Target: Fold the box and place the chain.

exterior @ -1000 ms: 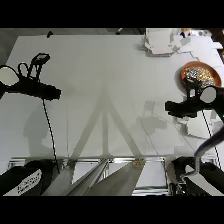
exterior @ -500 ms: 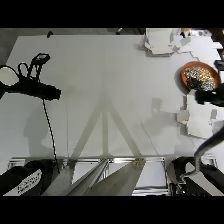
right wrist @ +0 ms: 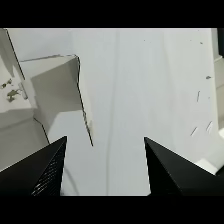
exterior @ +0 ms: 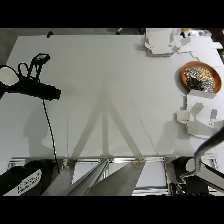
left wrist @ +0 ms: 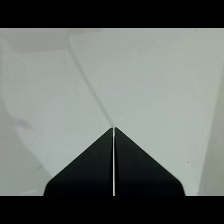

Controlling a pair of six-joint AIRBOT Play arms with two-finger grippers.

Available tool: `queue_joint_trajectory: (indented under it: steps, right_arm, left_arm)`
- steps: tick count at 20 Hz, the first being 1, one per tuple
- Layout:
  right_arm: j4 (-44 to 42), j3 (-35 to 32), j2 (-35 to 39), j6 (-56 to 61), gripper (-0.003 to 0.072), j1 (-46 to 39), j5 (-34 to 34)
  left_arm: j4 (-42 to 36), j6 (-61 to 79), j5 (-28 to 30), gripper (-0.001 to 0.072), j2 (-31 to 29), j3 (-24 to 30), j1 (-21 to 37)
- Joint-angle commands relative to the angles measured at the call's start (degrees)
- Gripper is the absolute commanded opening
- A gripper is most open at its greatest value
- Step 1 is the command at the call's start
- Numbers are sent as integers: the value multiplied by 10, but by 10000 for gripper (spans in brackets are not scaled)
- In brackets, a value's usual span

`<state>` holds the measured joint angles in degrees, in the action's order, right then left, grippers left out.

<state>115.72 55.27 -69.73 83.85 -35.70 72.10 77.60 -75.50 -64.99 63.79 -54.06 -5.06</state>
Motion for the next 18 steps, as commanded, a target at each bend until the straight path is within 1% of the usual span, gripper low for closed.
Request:
queue_joint_trajectory:
  steps: [1, 2, 4, 5, 6, 7, 8, 9, 12, 14, 18]
  right_arm:
    - [13, 1, -72, -14, 521, -15, 4]
    - [17, 1, -89, -14, 518, -14, 3]
    - [24, 1, -115, -11, 400, -14, -20]
    - [30, 1, -122, -6, 355, -14, -37]
    - [34, 1, -128, -3, 241, -14, -51]
    - [35, 1, -133, -4, 200, -14, -57]
    - [38, 1, -137, -5, 140, -14, -57]
    - [36, 1, -139, -17, 13, -14, -53]
    - [29, 1, -123, -84, 9, 21, -32]
    - [-7, 1, -80, -107, 9, 75, -42]
    - [-180, -2, 54, -149, 8, 210, -85]
  left_arm:
    - [0, 0, 0, 9, 0, 0, 0]
    - [0, 0, 0, 9, 0, 0, 0]
    - [0, 0, 0, 9, 0, 0, 0]
    - [0, 0, 0, 9, 0, 0, 0]
    - [0, 0, 0, 9, 0, 0, 0]
    - [0, 0, 0, 9, 0, 0, 0]
    - [0, 0, 0, 9, 0, 0, 0]
    - [0, 0, 0, 9, 0, 0, 0]
    - [0, 0, 0, 9, 0, 0, 0]
    - [0, 0, 0, 9, 0, 0, 0]
    - [0, 0, 0, 9, 0, 0, 0]
